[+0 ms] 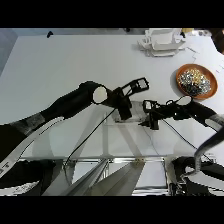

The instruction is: Fold the box and place the chain.

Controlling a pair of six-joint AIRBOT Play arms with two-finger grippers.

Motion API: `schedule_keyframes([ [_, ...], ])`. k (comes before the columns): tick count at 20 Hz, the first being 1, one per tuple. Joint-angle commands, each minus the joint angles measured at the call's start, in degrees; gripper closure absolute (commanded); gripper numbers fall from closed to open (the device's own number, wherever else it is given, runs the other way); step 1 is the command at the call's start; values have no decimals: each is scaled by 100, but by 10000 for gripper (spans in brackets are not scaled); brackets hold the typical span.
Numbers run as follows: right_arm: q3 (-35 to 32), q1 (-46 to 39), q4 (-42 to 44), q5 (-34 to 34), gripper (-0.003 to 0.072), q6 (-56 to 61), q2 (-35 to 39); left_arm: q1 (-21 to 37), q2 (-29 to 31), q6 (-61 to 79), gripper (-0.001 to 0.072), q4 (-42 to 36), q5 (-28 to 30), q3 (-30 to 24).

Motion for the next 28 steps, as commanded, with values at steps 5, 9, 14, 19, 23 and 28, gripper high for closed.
schedule_keyframes([
  [5, 0, -2, -2, 2, 348, -2, 2, 490, -511, -1982, 708, 472, 1246, 4],
  [9, 0, -2, -2, 2, 348, -2, 2, 459, -734, -1976, 707, 470, 907, 4],
  [14, 0, -2, -2, 0, 348, -2, 2, 533, 48, -1622, 706, 1228, 96, 4],
  [19, 0, -2, -2, 2, 348, 0, 2, 413, 748, -72, 706, 1626, -2031, 4],
  [23, 0, -2, -2, 2, 348, 0, 2, 118, 413, 566, 701, 1602, -2562, 4],
  [28, 0, -2, -2, 2, 348, -2, 2, 74, -61, 1416, 701, 1521, -2610, 0],
])
